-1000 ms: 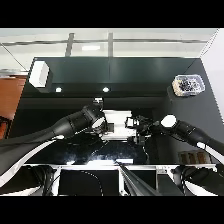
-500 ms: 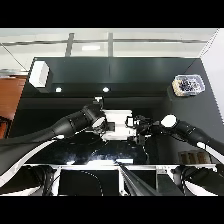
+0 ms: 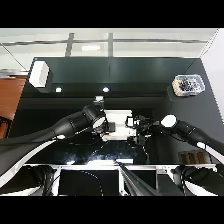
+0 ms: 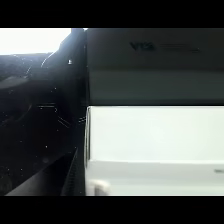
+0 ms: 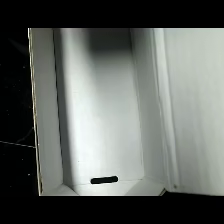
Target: Fold the box and place the chain.
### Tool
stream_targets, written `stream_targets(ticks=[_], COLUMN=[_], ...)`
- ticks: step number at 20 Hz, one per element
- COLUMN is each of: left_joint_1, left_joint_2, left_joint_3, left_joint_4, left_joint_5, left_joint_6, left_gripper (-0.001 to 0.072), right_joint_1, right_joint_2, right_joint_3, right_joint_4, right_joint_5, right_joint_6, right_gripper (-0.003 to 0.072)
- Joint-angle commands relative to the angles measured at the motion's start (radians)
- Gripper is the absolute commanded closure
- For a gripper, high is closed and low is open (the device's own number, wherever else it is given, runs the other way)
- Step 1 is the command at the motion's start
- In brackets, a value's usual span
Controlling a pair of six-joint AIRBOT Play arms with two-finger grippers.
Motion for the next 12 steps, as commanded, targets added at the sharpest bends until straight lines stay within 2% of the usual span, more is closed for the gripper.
stream_targets(ticks=[1, 2, 3, 4, 5, 6, 11, 12], left_joint_1=[0.006, 0.006, 0.006, 0.006, 0.006, 0.006, 0.006, 0.006], left_joint_2=[-0.009, -0.010, -0.010, -0.010, -0.010, -0.010, -0.010, -0.010], left_joint_3=[0.001, 0.001, 0.001, 0.001, 0.001, 0.001, 0.001, 0.001], left_joint_4=[-0.001, -0.001, 0.000, 0.000, 0.000, 0.000, 0.000, 0.000], left_joint_5=[0.003, 0.002, 0.000, 0.002, 0.003, 0.003, -0.006, -0.008], left_joint_6=[-0.001, -0.001, -0.001, -0.001, 0.000, 0.001, 0.011, 0.012], left_gripper=[0.0383, 0.0387, 0.0474, 0.0504, 0.0611, 0.0682, 0.0686, 0.0686], right_joint_1=[0.000, 0.000, 0.000, 0.000, 0.000, 0.000, 0.000, 0.000], right_joint_2=[0.001, 0.001, 0.001, 0.001, 0.001, 0.001, 0.001, 0.001], right_joint_3=[-0.001, 0.000, -0.001, 0.000, 0.000, 0.000, -0.001, 0.000], right_joint_4=[0.000, 0.000, 0.000, 0.000, 0.000, 0.000, 0.000, 0.000], right_joint_5=[0.001, 0.001, 0.001, 0.001, 0.001, 0.001, 0.002, 0.002], right_joint_6=[0.000, 0.000, 0.000, 0.000, 0.000, 0.000, 0.000, 0.029], right_gripper=[0.0203, 0.0202, 0.0202, 0.0202, 0.0202, 0.0202, 0.0199, 0.0087])
